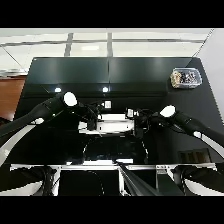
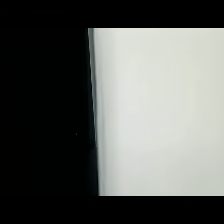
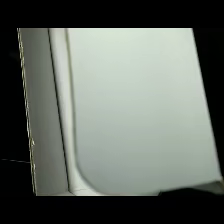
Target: Fold the box and place the chain.
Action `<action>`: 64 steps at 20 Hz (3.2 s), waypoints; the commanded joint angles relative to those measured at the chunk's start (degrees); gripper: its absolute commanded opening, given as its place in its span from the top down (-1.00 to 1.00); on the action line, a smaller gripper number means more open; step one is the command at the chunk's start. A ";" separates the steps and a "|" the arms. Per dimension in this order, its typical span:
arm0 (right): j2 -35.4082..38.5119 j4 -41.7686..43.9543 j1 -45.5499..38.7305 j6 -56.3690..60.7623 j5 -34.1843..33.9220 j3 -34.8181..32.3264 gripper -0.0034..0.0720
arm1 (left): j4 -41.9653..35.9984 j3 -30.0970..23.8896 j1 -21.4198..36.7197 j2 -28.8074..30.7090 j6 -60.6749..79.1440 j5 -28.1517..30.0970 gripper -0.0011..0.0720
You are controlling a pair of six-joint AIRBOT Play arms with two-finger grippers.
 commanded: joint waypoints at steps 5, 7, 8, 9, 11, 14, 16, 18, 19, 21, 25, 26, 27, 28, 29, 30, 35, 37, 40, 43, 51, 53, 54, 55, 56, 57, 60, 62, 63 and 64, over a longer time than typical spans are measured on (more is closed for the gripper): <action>-0.90 -2.82 0.44 4.76 -0.61 0.37 -0.55 | 0.02 0.00 -0.02 -0.02 0.04 0.02 0.89; -1.05 -2.93 0.76 4.79 -1.20 0.48 -0.55 | 0.02 0.00 -0.02 -0.02 0.04 0.02 0.89; -1.16 -3.50 0.90 4.83 -1.14 0.55 -0.55 | 0.04 0.00 -0.02 -0.02 0.02 0.02 0.89; -1.20 -3.69 0.90 4.85 -0.87 0.63 -0.55 | 0.02 0.00 -0.02 -0.02 0.04 0.04 0.89; -1.22 -4.04 1.22 4.96 -0.98 0.63 -0.55 | 0.02 0.00 -0.02 -0.02 0.02 0.04 0.89; -1.36 -5.75 2.25 5.66 -1.36 0.66 -0.55 | 0.02 0.00 -0.02 -0.04 0.02 0.04 0.89; -1.57 -6.38 2.56 6.54 -1.77 0.83 -0.55 | 0.02 0.00 -0.02 -0.04 0.04 0.04 0.89; -1.70 -6.54 2.54 6.93 -1.77 1.01 -0.55 | 0.02 0.00 -0.02 -0.04 0.02 0.09 0.89; -1.70 -6.71 2.54 6.93 -1.73 1.01 -0.55 | 0.02 0.00 -0.02 -0.04 0.04 0.20 0.89; -1.70 -7.63 2.54 6.97 -1.49 1.01 -0.55 | 0.02 0.00 -0.02 -0.04 0.04 0.24 0.89; -1.92 -10.36 2.54 7.89 -1.09 0.98 -0.55 | 0.02 0.00 -0.02 -0.09 0.02 0.22 0.89; -1.92 -10.36 2.54 7.91 -1.09 1.01 -0.55 | 0.02 0.00 -0.02 -0.09 0.02 0.24 0.89; -1.92 -10.36 2.54 7.91 -1.09 1.01 -0.55 | 0.02 0.00 -0.02 -0.09 0.02 0.22 0.89; -1.92 -10.36 2.54 7.91 -1.09 1.01 -0.55 | 0.02 0.00 -0.02 -0.09 0.02 0.24 0.89; -1.92 -10.36 2.54 7.93 -1.11 1.01 -0.55 | 0.02 0.00 -0.02 -0.09 0.02 0.22 0.89; -1.92 -10.36 2.54 7.93 -1.09 1.01 -0.55 | 0.02 0.00 -0.02 -0.09 0.02 0.22 0.89; -1.92 -10.38 2.54 7.91 -1.09 0.98 -0.60 | 0.02 0.00 -0.02 -0.09 0.04 0.22 0.89; -1.92 -10.40 2.56 7.91 -1.09 1.01 -0.60 | 0.00 0.00 -0.02 -0.09 0.02 0.22 0.89; -1.92 -10.34 2.54 8.20 -1.36 1.01 -0.52 | -0.02 0.02 -0.02 -0.09 0.02 0.22 0.89; -1.92 -10.29 2.54 8.48 -1.73 0.98 -0.52 | -0.26 0.07 -0.02 -0.07 -0.13 0.07 0.89; -1.92 -10.29 2.54 8.57 -1.75 1.01 -0.23 | 5.97 1.99 0.26 8.39 -12.57 -3.72 -0.79; -1.92 -10.29 2.54 8.57 -1.75 1.01 -0.23 | 13.64 1.99 0.33 13.70 -21.51 -7.39 -0.79; -1.92 -10.29 2.54 8.57 -1.73 1.01 -0.23 | 16.74 1.99 0.42 16.31 -27.61 -10.12 -0.79; -1.92 -10.29 2.54 8.57 -1.75 0.98 -0.23 | 18.53 1.99 0.48 18.40 -34.60 -13.68 -0.72; -1.92 -10.29 2.54 8.59 -1.75 1.01 -0.23 | 19.19 1.95 0.61 19.71 -41.05 -17.38 -0.70; -1.92 -10.29 2.54 8.59 -1.75 0.98 -0.23 | 19.04 1.73 0.61 20.39 -47.12 -21.03 -0.15; -1.92 -10.29 2.54 8.59 -1.75 1.01 -0.23 | 6.08 -3.13 0.57 20.50 -49.72 -25.40 0.89; -1.92 -10.29 2.54 8.59 -1.75 1.01 -0.23 | -11.37 -10.21 0.57 20.50 -41.42 -15.12 0.89; -1.92 -10.27 2.54 8.59 -1.75 0.98 -0.23 | -18.80 -13.57 0.59 20.48 -37.33 -6.43 0.89; -1.92 -10.29 2.54 8.59 -1.75 0.98 -0.23 | -24.79 -15.96 0.59 20.48 -34.69 2.43 0.89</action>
